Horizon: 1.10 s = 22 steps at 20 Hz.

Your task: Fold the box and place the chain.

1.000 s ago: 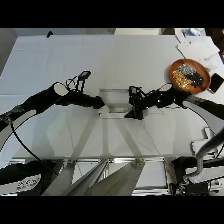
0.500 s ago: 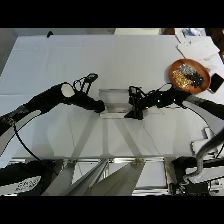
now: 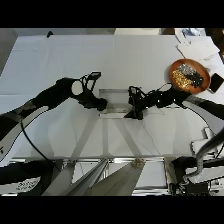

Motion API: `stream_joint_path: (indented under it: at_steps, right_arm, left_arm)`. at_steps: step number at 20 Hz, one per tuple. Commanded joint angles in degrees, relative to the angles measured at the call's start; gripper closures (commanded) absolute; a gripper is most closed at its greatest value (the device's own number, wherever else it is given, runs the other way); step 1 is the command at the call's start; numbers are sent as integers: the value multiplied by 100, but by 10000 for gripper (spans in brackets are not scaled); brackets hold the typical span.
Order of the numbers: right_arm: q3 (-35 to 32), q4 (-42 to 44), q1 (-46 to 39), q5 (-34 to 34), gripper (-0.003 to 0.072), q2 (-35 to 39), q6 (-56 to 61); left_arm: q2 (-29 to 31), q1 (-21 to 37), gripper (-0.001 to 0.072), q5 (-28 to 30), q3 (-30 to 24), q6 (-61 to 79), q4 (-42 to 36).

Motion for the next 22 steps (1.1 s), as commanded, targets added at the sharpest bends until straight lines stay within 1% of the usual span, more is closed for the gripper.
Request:
stream_joint_path:
  at_steps: [1, 4, 5, 6, 8, 9, 11, 12, 16, 17, 18, 20, 21, 22]
  right_arm:
    - [4, 2, 0, 0, 230, 2, 0]
    - [4, 2, 0, -2, 230, 2, 0]
    - [4, 2, 0, 0, 230, 2, 0]
    - [4, 2, 0, 0, 230, 2, 0]
    - [4, 2, 0, 0, 230, 2, 0]
    - [4, 2, 0, 0, 230, 2, 0]
    - [4, 2, 0, 0, 230, 2, 0]
    - [4, 2, 0, 0, 230, 2, 0]
    - [4, 2, 0, 0, 230, 2, 0]
    - [4, 2, 0, 0, 230, 2, 0]
    - [4, 2, 0, 0, 230, 2, 0]
    - [4, 2, 0, 0, 230, 2, 0]
    - [4, 2, 0, 0, 230, 2, 0]
    - [4, 2, 0, 0, 230, 2, 0]
  left_arm:
    - [-382, -264, 303, -717, 579, -1189, 560]
    - [-769, -555, 320, -1360, 837, -1687, 946]
    - [-850, -608, 320, -1443, 837, -1906, 988]
    - [-914, -638, 320, -1464, 837, -2133, 1003]
    - [-938, -643, 322, -1202, 835, -2621, 1003]
    - [-925, -640, 373, -1014, 837, -2791, 981]
    - [-922, -643, 644, -826, 837, -2804, 872]
    - [-922, -656, 702, -772, 837, -2804, 850]
    - [-922, -675, 702, -750, 837, -2802, 826]
    - [-914, -662, 695, -750, 837, -2802, 776]
    - [-872, -632, 660, -761, 837, -2756, 693]
    - [-695, -522, 362, -756, 835, -2570, 538]
    - [-570, -439, 282, -752, 835, -2492, 487]
    - [-437, -358, 275, -767, 835, -2479, 483]
